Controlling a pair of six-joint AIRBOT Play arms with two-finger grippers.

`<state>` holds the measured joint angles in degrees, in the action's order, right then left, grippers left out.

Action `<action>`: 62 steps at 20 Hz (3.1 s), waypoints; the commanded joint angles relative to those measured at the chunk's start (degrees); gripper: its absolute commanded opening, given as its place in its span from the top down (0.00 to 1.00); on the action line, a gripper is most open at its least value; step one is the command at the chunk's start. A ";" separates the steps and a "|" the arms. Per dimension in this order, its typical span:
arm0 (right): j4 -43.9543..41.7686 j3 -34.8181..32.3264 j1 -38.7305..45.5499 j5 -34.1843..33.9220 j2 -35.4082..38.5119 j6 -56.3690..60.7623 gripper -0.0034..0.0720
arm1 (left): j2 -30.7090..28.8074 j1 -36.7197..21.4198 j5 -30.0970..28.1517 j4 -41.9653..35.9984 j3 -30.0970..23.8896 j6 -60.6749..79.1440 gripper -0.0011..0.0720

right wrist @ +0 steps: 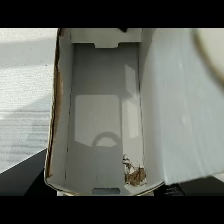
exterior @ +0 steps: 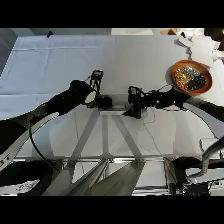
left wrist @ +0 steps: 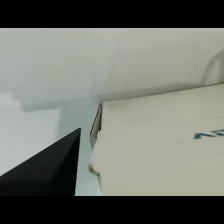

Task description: Fold the box and place the chain.

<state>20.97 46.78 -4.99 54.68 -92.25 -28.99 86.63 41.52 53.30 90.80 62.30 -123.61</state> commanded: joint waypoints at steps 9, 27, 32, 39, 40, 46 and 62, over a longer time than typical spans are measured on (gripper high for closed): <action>-0.02 0.00 0.00 0.02 -0.02 0.00 0.27 | 3.93 2.99 5.66 10.12 3.13 -13.38 0.46; -0.02 0.00 0.00 0.02 -0.02 0.00 0.27 | 4.31 2.78 1.97 5.42 3.10 -16.81 0.98; -0.02 0.00 0.00 0.02 -0.02 0.00 0.27 | 3.52 1.44 1.79 0.68 3.10 -16.76 0.35; -0.02 0.00 0.00 0.02 -0.02 0.00 0.27 | -2.89 -5.99 3.98 -15.34 3.10 -1.55 0.29; -0.02 0.00 0.00 0.02 -0.02 0.00 0.27 | -4.15 -7.02 5.44 -16.74 3.10 2.34 0.29; -0.02 0.00 0.00 0.02 -0.02 0.00 0.27 | -8.61 -13.18 17.99 -17.55 2.82 31.85 0.29; -0.02 0.00 0.00 0.02 -0.02 0.00 0.27 | 3.06 -34.01 12.46 -58.64 -9.05 143.32 0.03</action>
<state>20.97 46.78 -4.97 54.68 -92.25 -29.02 86.04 8.03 64.97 40.82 53.74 1.17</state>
